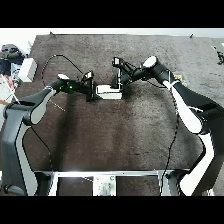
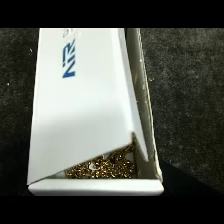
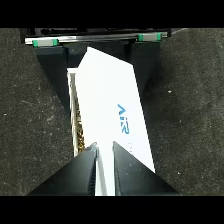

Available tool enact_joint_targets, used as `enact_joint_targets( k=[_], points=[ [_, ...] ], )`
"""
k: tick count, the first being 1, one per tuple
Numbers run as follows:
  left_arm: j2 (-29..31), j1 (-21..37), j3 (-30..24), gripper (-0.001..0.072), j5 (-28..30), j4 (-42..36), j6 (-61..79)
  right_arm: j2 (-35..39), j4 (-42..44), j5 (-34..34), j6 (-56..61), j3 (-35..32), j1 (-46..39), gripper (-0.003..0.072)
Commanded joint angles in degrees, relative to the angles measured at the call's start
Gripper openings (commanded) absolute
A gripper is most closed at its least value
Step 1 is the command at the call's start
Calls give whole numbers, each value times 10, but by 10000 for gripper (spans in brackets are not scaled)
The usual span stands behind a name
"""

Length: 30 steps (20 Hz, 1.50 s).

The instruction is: Fold the box and place the chain.

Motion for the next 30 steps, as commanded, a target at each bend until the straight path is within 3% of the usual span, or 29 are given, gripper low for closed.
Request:
enact_joint_targets(
  k=[1, 13, 14, 15, 19, 20, 21, 22, 30],
  points=[
    [0, 0, 0, 286, -1, 0, 0, 0, -6, 22, 1, 0, 1, 101],
    [0, 0, 0, 286, -1, 0, 0, -7, -5, 49, 12, -30, 1, 103],
    [0, 0, 0, 286, -1, 0, 0, -6, 1, 50, 12, -29, -1, 132],
    [0, 0, 0, 286, -1, 1, 0, -5, 12, 49, 12, -28, -4, 247],
    [0, 0, 0, 286, -1, 0, 0, -1, 115, 54, 11, -28, -28, 230],
    [0, 0, 0, 286, -1, 0, 0, -1, 148, 55, 12, -28, -34, 196],
    [0, 0, 0, 286, -1, 0, 0, -1, 167, 56, 12, -28, -38, 88],
    [0, 0, 0, 286, -1, 0, 0, -1, 171, 55, 18, -28, -40, 31],
    [0, 0, 0, 286, -1, 0, 0, -57, 117, 98, 102, -28, -40, 28]
  ],
)
